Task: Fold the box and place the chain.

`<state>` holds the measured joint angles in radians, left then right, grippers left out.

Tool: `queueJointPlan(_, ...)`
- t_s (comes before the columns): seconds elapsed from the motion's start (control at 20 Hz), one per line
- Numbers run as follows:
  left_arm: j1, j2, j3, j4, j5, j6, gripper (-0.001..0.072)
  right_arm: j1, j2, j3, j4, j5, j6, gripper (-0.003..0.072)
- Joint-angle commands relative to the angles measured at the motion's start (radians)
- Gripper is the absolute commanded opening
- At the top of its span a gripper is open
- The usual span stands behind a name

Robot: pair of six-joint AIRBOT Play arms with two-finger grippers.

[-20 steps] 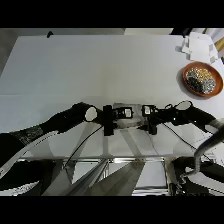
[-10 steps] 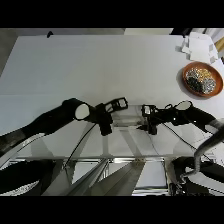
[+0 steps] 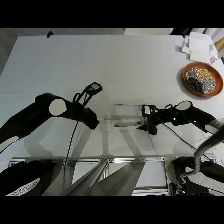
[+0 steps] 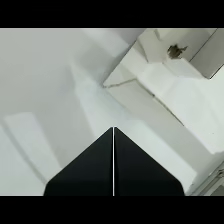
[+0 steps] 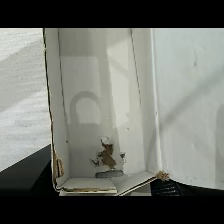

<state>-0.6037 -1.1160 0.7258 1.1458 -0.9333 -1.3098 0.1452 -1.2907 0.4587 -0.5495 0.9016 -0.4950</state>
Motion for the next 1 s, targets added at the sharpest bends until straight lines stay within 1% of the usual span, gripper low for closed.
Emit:
queueJointPlan(0.0, 0.040, -0.010, -0.117, -0.150, 0.129, -0.072, 0.0003, 0.000, 0.000, 0.000, 0.000, 0.000, 0.000, 0.0297)
queueJointPlan(0.1, 0.039, -0.043, -0.150, -0.220, 0.180, -0.072, 0.0002, 0.000, 0.000, 0.000, 0.000, 0.000, 0.000, 0.0297)
queueJointPlan(0.25, 0.037, -0.110, -0.150, -0.301, 0.216, -0.086, 0.0002, 0.000, 0.000, 0.000, 0.000, 0.000, 0.000, 0.0297)
queueJointPlan(0.4, 0.035, -0.154, -0.150, -0.329, 0.235, -0.086, 0.0002, 0.000, 0.000, 0.000, 0.000, 0.000, 0.000, 0.0297)
queueJointPlan(0.55, 0.034, -0.160, -0.150, -0.338, 0.235, -0.086, 0.0002, 0.000, 0.000, 0.000, 0.000, 0.000, 0.000, 0.0297)
queueJointPlan(0.65, 0.028, -0.160, -0.150, -0.384, 0.235, -0.077, 0.0007, 0.000, 0.000, 0.000, 0.000, 0.000, 0.000, 0.0297)
queueJointPlan(0.8, -0.013, -0.155, -0.149, -0.473, 0.236, 0.035, 0.0007, 0.000, 0.000, 0.000, 0.000, 0.000, 0.000, 0.0297)
queueJointPlan(0.95, -0.040, -0.138, -0.148, -0.505, 0.254, 0.035, 0.0007, 0.000, 0.000, 0.000, 0.000, 0.000, 0.000, 0.0297)
